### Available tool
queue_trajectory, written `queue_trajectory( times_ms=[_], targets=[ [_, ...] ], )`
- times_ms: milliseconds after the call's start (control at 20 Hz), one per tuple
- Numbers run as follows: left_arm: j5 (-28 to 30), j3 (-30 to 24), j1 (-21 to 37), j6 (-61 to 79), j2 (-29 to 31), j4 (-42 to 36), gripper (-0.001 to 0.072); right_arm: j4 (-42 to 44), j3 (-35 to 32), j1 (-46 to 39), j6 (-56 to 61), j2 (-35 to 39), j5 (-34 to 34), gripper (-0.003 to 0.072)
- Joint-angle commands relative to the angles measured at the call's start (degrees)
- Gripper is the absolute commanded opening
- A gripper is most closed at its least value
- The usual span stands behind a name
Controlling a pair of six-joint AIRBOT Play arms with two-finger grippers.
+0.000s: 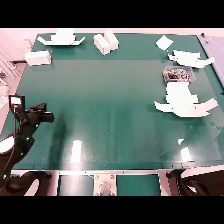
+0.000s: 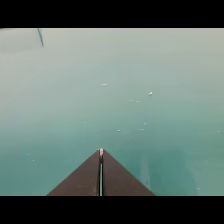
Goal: Fold the box and place the chain.
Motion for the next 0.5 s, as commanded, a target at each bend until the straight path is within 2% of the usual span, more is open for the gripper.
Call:
queue_trajectory(
  times_ms=[0,450],
  targets=[
    [0.0,0.0,0.0,0.0,0.0,0.0,0.0019,-0.4,6.0,0.2,-1.3,-5.9,4.5,0.0513],
    [0.0,0.0,0.0,0.0,0.0,0.0,0.0020,-1.8,7.5,0.9,-1.9,-13.2,13.7,0.0512]
  ],
)
